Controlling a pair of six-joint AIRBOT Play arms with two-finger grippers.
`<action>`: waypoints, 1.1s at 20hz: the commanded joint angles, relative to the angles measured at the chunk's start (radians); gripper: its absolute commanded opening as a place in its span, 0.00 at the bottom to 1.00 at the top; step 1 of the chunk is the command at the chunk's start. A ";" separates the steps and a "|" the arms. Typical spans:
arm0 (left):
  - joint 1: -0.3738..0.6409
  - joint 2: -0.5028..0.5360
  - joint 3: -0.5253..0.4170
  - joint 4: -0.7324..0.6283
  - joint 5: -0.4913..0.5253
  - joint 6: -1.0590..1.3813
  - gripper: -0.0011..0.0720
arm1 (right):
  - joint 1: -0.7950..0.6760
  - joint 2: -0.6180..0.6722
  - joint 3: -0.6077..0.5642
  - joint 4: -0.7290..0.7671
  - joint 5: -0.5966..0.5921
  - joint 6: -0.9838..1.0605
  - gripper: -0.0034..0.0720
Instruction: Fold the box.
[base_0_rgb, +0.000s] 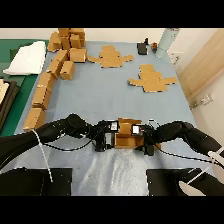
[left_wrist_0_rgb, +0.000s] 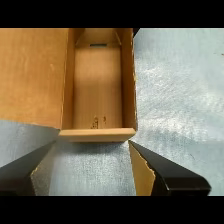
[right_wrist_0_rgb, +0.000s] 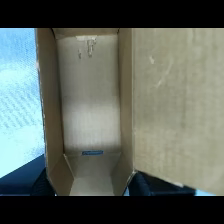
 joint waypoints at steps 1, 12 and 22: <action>-0.012 -0.008 0.000 -0.009 -0.012 0.006 0.96 | 0.000 0.000 0.000 0.000 0.001 0.000 0.71; -0.059 -0.089 0.055 -0.020 -0.002 -0.003 0.96 | 0.000 0.000 0.000 0.000 0.001 0.000 0.71; -0.063 -0.089 0.055 0.004 0.015 -0.006 0.66 | 0.000 0.000 0.000 0.000 0.001 0.000 0.71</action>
